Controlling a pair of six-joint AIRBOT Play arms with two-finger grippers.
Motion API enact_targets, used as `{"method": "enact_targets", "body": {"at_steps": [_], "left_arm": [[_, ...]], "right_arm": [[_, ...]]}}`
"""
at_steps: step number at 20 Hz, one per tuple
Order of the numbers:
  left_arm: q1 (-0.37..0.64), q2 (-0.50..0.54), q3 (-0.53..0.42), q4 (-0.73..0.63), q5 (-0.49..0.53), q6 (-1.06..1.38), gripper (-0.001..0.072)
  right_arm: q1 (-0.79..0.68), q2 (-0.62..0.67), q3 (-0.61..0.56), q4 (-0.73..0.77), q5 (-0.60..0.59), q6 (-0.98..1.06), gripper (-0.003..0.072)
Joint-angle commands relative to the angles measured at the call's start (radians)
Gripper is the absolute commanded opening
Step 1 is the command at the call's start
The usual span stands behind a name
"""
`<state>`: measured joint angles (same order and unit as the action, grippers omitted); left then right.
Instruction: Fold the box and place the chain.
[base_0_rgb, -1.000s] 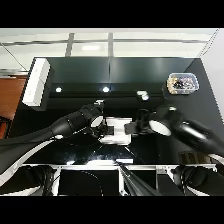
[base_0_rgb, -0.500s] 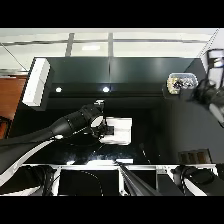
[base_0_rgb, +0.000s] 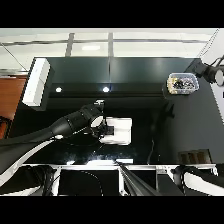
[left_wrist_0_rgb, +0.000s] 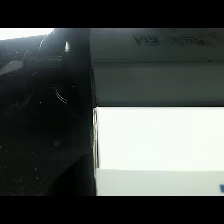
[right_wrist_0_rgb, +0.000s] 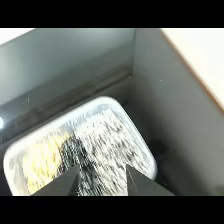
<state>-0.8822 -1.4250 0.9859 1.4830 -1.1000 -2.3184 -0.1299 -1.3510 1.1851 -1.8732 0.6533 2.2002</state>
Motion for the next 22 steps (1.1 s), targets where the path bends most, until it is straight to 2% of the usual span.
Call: {"method": "enact_targets", "body": {"at_steps": [1, 3, 4, 7, 11, 22], "left_arm": [[0.001, 0.0, 0.0, -0.003, -0.006, -0.001, 0.0027], [0.001, 0.0, 0.0, -0.003, -0.005, -0.001, 0.0027], [0.001, 0.0, 0.0, -0.003, -0.003, -0.001, 0.0027], [0.001, 0.0, 0.0, -0.003, -0.001, -0.001, 0.0027], [0.001, 0.0, 0.0, -0.003, -0.001, -0.001, 0.0027], [0.001, 0.0, 0.0, -0.003, -0.001, -0.001, 0.0027]], "right_arm": [[-0.031, -0.255, 0.269, 0.156, 0.194, -0.031, 0.0641], [-0.031, -0.361, 0.393, 0.246, 0.316, -0.149, 0.0641], [-0.032, -0.396, 0.429, 0.28, 0.341, -0.151, 0.064], [-0.052, -0.462, 0.491, 0.336, 0.397, -0.033, 0.0639], [-0.092, -0.486, 0.498, 0.358, 0.43, 0.055, 0.0628], [-0.132, -0.521, 0.499, 0.35, 0.458, 0.055, 0.0628]]}}
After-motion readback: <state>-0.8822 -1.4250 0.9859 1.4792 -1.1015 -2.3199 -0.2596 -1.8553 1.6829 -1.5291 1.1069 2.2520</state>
